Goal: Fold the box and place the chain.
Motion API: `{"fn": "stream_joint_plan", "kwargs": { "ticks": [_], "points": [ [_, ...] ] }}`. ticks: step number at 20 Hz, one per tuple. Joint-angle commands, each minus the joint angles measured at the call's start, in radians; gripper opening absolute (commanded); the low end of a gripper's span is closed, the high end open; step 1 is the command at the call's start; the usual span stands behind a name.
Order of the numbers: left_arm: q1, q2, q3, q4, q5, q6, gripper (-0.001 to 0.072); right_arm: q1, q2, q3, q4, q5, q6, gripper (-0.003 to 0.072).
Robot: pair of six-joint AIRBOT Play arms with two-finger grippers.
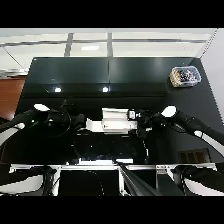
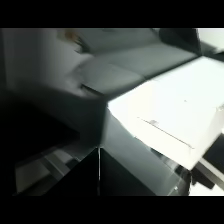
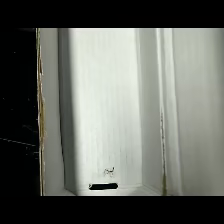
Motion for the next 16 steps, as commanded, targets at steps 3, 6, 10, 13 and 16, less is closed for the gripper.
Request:
{"fn": "stream_joint_plan", "kwargs": {
  "ticks": [3, 6, 10, 13, 16],
  "points": [
    [-0.046, -0.042, 0.101, -0.031, -0.145, 0.099, 0.0244, 0.000, 0.000, 0.000, 0.000, 0.000, 0.000, 0.0128],
    [-0.053, -0.042, 0.159, -0.033, -0.199, 0.089, 0.0708, 0.000, 0.000, 0.000, 0.001, 0.000, 0.000, 0.0128],
    [-0.153, -0.042, 0.200, -0.028, -0.177, 0.060, 0.0631, 0.000, 0.000, 0.000, 0.000, 0.000, 0.000, 0.0127],
    [-0.222, -0.042, 0.238, 0.073, -0.131, -0.051, 0.0482, 0.000, 0.000, 0.000, 0.001, 0.000, 0.000, 0.0128],
    [-0.267, -0.042, 0.288, 0.175, -0.093, -0.191, 0.0442, 0.000, 0.000, 0.000, 0.001, 0.000, 0.000, 0.0127]
  ]
}}
